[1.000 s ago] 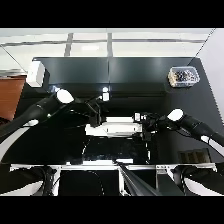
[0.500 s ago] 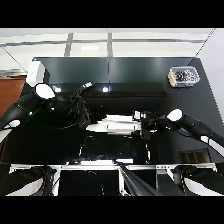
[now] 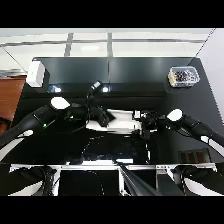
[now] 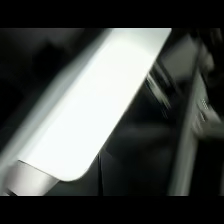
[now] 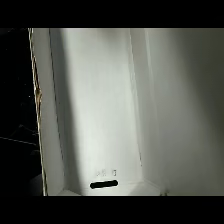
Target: Fold the box and place the chain.
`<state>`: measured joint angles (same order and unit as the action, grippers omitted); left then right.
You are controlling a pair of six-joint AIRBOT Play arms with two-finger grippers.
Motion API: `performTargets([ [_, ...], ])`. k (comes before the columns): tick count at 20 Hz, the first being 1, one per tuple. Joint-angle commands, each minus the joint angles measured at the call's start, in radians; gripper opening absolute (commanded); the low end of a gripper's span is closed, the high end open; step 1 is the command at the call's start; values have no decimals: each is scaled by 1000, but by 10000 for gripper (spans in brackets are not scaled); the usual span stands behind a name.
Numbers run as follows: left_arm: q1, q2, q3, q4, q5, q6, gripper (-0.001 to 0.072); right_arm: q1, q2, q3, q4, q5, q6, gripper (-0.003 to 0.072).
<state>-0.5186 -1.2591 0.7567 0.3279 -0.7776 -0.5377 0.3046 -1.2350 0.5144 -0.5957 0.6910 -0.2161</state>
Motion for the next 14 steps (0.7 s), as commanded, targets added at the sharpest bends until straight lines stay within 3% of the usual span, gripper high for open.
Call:
performTargets([
  [1,12,-11,-1,-127,267,82,19,1,0,0,0,0,-1,310],
  [3,34,-58,24,-85,227,82,19,1,0,0,0,0,-1,310],
  [5,39,-128,60,26,145,70,19,1,0,0,0,0,-1,310],
  [8,40,-206,83,176,109,-34,20,1,0,0,0,0,-1,310],
  [11,41,-236,83,185,36,-35,19,1,0,0,0,0,-1,310],
  [14,47,-238,84,188,42,-3,20,1,0,0,0,0,-1,310],
])
